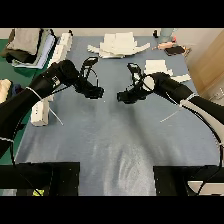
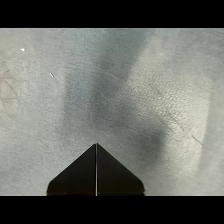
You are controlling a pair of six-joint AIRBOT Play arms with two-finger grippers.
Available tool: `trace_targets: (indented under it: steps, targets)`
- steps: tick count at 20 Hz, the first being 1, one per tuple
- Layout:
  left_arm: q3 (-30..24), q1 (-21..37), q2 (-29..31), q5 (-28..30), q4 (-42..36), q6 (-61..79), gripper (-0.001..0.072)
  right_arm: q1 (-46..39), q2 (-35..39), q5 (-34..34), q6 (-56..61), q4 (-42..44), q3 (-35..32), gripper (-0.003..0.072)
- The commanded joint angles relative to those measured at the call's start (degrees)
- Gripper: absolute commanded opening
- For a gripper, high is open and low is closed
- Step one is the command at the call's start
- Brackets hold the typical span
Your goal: Fold the box.
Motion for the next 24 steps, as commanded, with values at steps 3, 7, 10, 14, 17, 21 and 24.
trace_targets:
  steps: [3,7,10,14,17,21,24]
  targets:
    - [0.04,-0.02,-0.02,0.02,0.02,0.02,0.0017,0.00,-0.02,0.00,0.00,0.02,0.04,0.0001]
    - [0.04,-0.02,-0.02,0.02,0.02,0.02,0.0017,0.00,-0.02,0.00,0.00,0.02,0.04,0.0001]
    - [0.04,-0.02,-0.02,0.02,0.00,0.02,0.0017,0.00,-0.02,-0.02,0.02,0.24,0.04,0.0002]
    - [0.04,-0.02,-0.02,0.02,0.02,0.02,0.0017,0.00,-0.04,-0.92,1.09,3.30,0.04,0.0002]
    - [0.04,-0.02,-0.02,0.02,0.02,0.02,0.0017,-3.69,-0.02,2.54,5.90,-1.64,3.85,0.0008]
    - [0.04,-0.04,-0.02,0.39,0.00,0.02,0.0017,-23.61,-0.96,12.48,4.74,-4.70,16.48,0.0427]
    - [0.04,-0.04,-0.02,2.10,0.00,0.02,0.0017,-41.07,-6.10,17.16,-4.31,-3.21,26.67,0.0426]
